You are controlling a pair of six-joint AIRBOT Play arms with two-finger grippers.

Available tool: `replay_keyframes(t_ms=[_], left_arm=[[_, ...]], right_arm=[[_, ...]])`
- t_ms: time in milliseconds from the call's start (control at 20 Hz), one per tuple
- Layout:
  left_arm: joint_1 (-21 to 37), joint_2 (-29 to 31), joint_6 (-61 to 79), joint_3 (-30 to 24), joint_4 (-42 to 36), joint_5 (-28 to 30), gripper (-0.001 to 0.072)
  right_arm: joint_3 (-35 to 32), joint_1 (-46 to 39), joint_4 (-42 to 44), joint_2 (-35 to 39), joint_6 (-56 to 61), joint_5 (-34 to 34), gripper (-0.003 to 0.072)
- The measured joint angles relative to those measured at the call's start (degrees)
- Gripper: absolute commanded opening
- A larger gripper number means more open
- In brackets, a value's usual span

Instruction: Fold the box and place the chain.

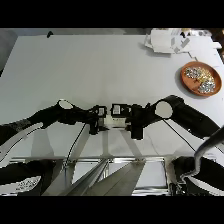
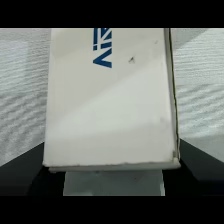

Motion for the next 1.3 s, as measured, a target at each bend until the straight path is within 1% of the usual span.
replay_keyframes(t_ms=[50,100,150,200,300,500,750,900,1300], left_arm=[[0.0,0.0,0.0,0.0,0.0,0.0,0.0150],[0.0,0.0,0.0,0.0,0.0,0.0,0.0150],[0.0,0.0,0.0,0.0,0.0,0.0,0.0150],[0.0,0.0,0.0,0.0,0.0,0.0,0.0150],[0.0,0.0,0.0,0.0,0.0,0.0,0.0150],[0.0,0.0,0.1,0.0,0.0,0.0,0.0150],[0.0,0.0,0.2,0.0,0.2,0.0,0.0150],[0.0,0.0,0.2,0.0,0.2,-0.1,0.0150],[0.0,0.0,0.2,0.0,0.2,-0.1,0.0150]], right_arm=[[0.0,0.0,0.1,0.6,0.0,-0.8,0.0099],[0.0,0.0,0.2,1.0,0.0,-1.4,0.0097],[0.0,-0.1,0.5,1.3,0.0,-2.2,0.0071],[0.0,-0.3,1.1,1.3,0.0,-2.6,0.0028],[0.0,-1.1,2.7,0.9,-0.2,-3.4,0.0017],[0.0,-2.7,4.5,-1.7,-0.4,-3.9,0.0018],[-0.1,-2.6,5.8,-4.9,-1.1,-3.2,0.0017],[-0.5,-2.1,5.9,-5.4,-1.6,-3.0,0.0017],[-4.8,-1.7,6.1,-5.7,-1.9,-6.5,0.0017]])
